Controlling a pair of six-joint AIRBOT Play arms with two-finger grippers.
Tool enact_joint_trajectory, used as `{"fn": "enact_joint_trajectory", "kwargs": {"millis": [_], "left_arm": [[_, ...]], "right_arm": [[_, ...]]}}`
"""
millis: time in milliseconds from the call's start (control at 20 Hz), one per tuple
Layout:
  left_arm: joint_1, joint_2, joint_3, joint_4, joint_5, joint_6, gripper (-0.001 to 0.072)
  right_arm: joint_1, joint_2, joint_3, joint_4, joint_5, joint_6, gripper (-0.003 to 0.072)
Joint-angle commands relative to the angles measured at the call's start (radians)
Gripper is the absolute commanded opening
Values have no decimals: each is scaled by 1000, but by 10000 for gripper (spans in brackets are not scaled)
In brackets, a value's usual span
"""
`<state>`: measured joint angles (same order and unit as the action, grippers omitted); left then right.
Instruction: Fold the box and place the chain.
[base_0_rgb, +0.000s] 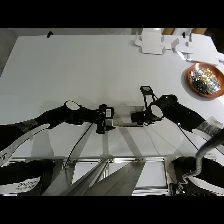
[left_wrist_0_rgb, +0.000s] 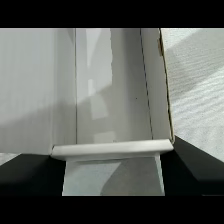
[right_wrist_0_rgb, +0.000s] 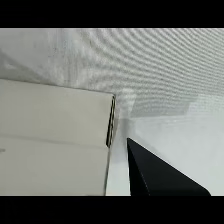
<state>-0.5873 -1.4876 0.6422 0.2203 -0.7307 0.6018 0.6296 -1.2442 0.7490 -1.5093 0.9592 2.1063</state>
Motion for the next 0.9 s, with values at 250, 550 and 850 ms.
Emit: {"fn": "enact_joint_trajectory", "kwargs": {"millis": [250,550,850], "left_arm": [[0,1,0,0,0,0,133],[0,1,0,0,0,0,133],[0,1,0,0,0,0,133]], "right_arm": [[30,-45,2,-3,-62,14,166],[30,-45,2,-10,-55,7,20],[30,-45,2,-66,-62,6,170]]}}
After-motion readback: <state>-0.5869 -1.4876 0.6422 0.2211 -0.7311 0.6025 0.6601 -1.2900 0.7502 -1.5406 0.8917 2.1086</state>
